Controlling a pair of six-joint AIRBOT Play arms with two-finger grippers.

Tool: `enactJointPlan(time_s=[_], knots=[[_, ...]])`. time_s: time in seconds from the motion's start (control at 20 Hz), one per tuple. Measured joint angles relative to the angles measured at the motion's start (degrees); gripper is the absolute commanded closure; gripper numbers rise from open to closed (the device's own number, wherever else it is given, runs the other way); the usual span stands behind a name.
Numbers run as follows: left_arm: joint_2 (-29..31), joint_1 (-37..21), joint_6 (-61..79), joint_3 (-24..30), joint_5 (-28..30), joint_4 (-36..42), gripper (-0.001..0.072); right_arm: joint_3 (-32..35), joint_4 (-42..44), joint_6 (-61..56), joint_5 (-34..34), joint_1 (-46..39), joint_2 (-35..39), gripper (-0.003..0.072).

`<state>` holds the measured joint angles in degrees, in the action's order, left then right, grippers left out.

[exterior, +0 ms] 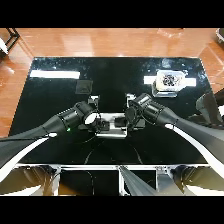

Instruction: Fold the box and place the chain.

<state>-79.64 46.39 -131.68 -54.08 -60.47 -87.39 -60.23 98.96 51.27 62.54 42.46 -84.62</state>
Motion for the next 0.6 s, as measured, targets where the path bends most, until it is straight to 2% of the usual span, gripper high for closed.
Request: enactJointPlan(time_s=[0.4,0.55,0.6], knots=[[0.00,0.00,0.02,0.00,0.00,-0.13,0.0688,-0.07,-0.15,-0.46,-0.87,0.02,-1.40,0.0451],[-0.02,0.02,0.02,0.00,0.07,-0.11,0.0688,-0.09,0.20,-0.50,-1.42,0.04,-1.62,0.0667],[0.02,0.04,0.04,-0.02,0.07,-0.07,0.0688,-0.09,0.28,-0.52,-1.44,0.04,-1.64,0.0665]])
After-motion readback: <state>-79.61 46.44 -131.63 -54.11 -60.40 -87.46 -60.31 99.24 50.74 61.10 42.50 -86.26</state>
